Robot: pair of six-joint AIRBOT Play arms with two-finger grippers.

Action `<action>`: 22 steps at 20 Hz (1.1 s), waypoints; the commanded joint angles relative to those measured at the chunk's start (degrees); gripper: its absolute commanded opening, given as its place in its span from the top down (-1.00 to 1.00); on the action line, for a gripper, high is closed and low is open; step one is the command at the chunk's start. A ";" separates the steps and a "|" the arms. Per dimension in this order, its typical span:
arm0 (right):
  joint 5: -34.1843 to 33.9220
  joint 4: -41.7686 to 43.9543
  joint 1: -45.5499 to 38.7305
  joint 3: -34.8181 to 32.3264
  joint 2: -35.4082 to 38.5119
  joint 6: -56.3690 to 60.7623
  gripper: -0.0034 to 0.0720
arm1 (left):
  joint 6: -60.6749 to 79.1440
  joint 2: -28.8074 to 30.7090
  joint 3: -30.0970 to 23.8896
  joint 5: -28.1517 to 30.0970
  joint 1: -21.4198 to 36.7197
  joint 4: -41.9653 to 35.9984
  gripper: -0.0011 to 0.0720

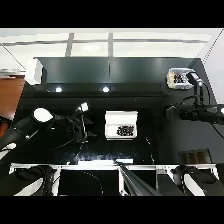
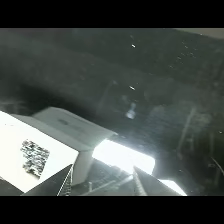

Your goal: Fold the box and place the chain.

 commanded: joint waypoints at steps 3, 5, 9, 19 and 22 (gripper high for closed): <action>-0.15 -2.19 -0.02 0.00 0.00 0.09 -0.25 | 19.52 -5.40 -0.79 6.93 -4.94 -7.02 -0.98; -0.15 -2.19 -0.02 0.00 0.00 0.09 -0.25 | 20.52 -7.13 -0.46 6.45 -5.03 -10.54 -0.99; -0.15 -2.16 -0.02 0.00 0.00 0.09 -0.25 | 20.59 -8.41 1.31 2.93 -4.79 -11.82 -0.98; -0.11 -2.21 -0.02 0.00 0.00 0.07 -0.25 | 20.00 -12.33 5.11 2.86 -8.70 -14.05 -0.98; -0.11 -2.21 -0.02 0.00 0.00 0.04 -0.25 | 16.13 -13.86 6.88 4.37 -9.31 -13.35 -0.98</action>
